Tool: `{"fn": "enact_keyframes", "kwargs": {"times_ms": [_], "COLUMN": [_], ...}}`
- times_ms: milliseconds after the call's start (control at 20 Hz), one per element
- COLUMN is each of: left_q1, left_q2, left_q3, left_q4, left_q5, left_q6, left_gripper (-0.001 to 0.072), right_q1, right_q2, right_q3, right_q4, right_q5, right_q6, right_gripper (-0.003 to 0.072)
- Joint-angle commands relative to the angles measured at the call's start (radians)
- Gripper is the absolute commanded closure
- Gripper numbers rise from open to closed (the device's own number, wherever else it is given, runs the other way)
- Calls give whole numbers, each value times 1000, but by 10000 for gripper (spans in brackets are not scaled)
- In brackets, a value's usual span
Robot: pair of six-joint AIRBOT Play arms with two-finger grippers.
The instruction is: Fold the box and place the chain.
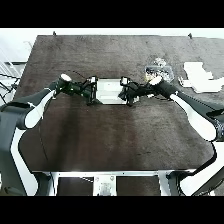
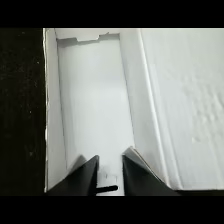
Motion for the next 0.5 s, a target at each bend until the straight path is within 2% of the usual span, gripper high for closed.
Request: {"fn": "enact_keyframes", "kwargs": {"times_ms": [0, 50, 100, 200, 350, 400, 450], "left_q1": [1, 0, 0, 0, 0, 0, 1], "left_q2": [1, 1, 1, 1, 1, 1, 1], "left_q3": [0, 0, 0, 0, 0, 0, 0], "left_q4": [0, 0, 0, 0, 0, 0, 0], "left_q5": [0, 0, 0, 0, 0, 0, 0], "left_q6": [0, 0, 0, 0, 0, 0, 0], "left_gripper": [219, 219, 219, 219, 219, 219, 219], "right_q1": [2, 2, 2, 2, -3, -6, -10], "right_q2": [-9, -9, -9, -9, -9, -9, -8], "right_q3": [0, 0, 0, 0, 0, 0, 0], "right_q4": [31, 31, 30, 30, 30, 30, 29], "right_q5": [-10, -11, -11, -10, -10, -10, -10], "right_q6": [-30, -30, -31, -56, -55, -54, -45], "right_gripper": [417, 375, 262, 148, 137, 160, 250]}}
